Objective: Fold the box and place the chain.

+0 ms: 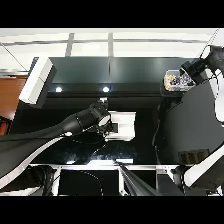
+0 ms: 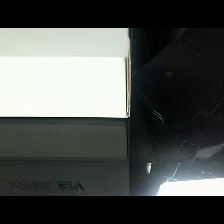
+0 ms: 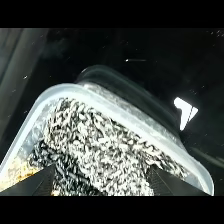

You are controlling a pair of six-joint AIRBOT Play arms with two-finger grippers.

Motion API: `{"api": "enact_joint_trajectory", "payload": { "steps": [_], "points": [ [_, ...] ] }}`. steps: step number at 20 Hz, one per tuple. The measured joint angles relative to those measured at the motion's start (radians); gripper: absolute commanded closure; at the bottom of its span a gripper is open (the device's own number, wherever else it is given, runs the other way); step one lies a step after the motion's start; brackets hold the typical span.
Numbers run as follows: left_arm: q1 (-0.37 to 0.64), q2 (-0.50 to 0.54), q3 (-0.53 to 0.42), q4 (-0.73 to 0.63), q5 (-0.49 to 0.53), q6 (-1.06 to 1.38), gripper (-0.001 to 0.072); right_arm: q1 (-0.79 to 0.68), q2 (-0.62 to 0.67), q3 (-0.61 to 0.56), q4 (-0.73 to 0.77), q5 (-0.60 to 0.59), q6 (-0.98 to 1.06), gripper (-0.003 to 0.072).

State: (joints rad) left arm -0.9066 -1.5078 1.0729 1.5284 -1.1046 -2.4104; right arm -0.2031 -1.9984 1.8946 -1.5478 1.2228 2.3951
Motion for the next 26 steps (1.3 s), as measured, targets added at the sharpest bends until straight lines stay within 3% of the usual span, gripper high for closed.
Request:
{"api": "enact_joint_trajectory", "payload": {
  "steps": [1, 2, 5, 6, 7, 15, 21, 26],
  "points": [
    [0.000, 0.000, 0.000, 0.000, 0.000, 0.000, 0.0678, 0.000, -0.005, 0.001, -0.004, 0.001, 0.000, 0.0018],
    [0.000, 0.000, 0.000, 0.000, 0.000, 0.000, 0.0678, -0.001, -0.008, 0.001, -0.005, -0.001, -0.001, 0.0128],
    [0.000, 0.000, 0.000, 0.000, 0.000, 0.000, 0.0678, -0.001, -0.019, 0.002, -0.011, -0.005, -0.015, 0.0250],
    [0.000, 0.000, 0.000, 0.000, 0.000, 0.000, 0.0678, -0.001, -0.021, 0.002, -0.011, -0.011, -0.024, 0.0524],
    [0.000, 0.000, 0.000, 0.000, 0.000, 0.000, 0.0678, -0.001, -0.021, 0.001, -0.009, -0.012, -0.031, 0.0655],
    [0.000, 0.000, 0.000, 0.000, 0.000, 0.000, 0.0678, -0.001, 0.057, 0.001, 0.001, -0.003, -0.233, 0.0681],
    [0.000, 0.000, 0.000, 0.000, 0.000, 0.000, 0.0678, 0.016, 0.294, 0.001, 0.013, 0.047, -0.557, 0.0681],
    [0.000, 0.000, 0.000, 0.000, 0.000, 0.000, 0.0678, 0.009, 0.512, 0.001, 0.167, 0.047, -0.723, 0.0681]
  ]
}}
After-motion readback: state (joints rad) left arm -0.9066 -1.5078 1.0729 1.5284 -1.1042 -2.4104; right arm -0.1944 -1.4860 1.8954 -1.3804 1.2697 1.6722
